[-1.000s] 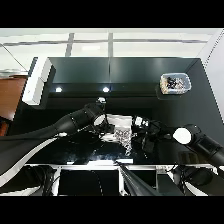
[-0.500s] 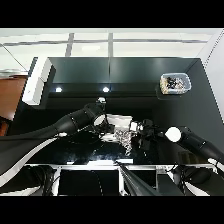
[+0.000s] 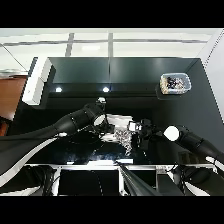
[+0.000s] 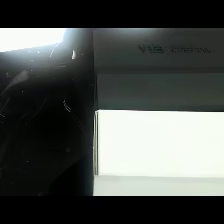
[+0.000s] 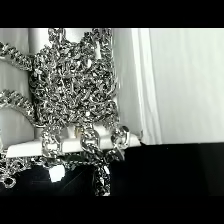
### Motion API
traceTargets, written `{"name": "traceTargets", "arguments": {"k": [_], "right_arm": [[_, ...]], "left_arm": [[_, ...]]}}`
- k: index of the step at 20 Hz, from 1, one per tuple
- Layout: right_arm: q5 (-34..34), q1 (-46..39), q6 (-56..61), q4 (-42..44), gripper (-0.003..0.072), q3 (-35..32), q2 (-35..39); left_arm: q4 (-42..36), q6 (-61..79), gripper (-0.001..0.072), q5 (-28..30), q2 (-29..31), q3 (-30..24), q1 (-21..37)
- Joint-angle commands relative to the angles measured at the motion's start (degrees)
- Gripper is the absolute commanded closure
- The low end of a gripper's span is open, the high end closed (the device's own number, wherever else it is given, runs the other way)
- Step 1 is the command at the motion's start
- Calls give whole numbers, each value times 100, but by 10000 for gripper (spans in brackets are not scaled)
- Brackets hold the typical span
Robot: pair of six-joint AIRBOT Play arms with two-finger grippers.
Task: Fold the box and place the chain.
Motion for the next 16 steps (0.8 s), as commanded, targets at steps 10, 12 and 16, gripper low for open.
{"name": "traceTargets", "arguments": {"k": [10, 12, 16], "right_arm": [[1458, -120, 1311, -787, 614, 592, 748], [1808, -120, 1519, -796, 614, 817, 935], [2177, -120, 1845, -745, 615, 1217, 1193]], "left_arm": [[0, 0, 676, -24, -2, 2, -2], [0, 0, 676, -15, -2, 2, -4], [0, 0, 676, -24, -2, 2, -4]]}}
